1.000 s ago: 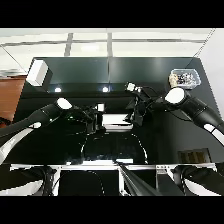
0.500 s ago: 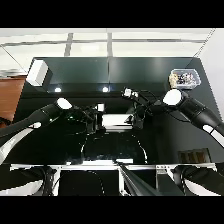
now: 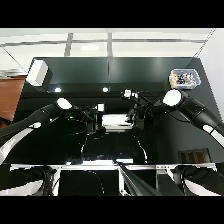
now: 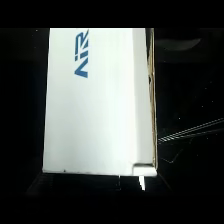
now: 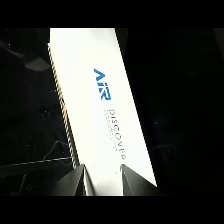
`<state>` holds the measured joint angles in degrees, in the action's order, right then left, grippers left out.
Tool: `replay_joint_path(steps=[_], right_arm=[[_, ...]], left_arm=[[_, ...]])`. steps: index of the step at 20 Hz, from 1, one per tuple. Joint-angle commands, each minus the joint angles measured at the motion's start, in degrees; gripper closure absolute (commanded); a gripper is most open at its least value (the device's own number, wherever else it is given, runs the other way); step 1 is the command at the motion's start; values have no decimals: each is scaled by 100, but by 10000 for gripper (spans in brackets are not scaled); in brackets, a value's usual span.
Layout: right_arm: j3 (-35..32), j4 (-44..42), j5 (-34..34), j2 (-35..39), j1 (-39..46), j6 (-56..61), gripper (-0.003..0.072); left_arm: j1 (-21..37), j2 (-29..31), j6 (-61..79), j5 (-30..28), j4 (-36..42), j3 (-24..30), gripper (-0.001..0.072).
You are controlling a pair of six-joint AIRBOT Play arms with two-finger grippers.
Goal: Fold the box and place the chain.
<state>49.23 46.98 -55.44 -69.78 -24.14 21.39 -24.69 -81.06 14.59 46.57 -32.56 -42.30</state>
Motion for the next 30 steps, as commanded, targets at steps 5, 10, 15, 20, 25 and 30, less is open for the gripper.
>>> replay_joint_path(steps=[5,10,15,20,25,30], right_arm=[[-22,24,-122,-15,-4,7,426],[-22,52,-157,-22,-2,9,425],[-22,96,-87,-24,-2,111,444],[-22,131,-85,-24,-2,111,496],[-22,138,-245,-26,-2,114,481],[-22,157,-240,-26,-2,114,475]], left_arm=[[4,4,0,-2,0,-4,355],[4,4,0,-2,0,-4,355],[4,4,0,-2,0,-4,355],[4,4,0,-2,0,-4,356],[4,4,0,-2,0,-4,355],[4,4,0,-2,0,-4,355]])
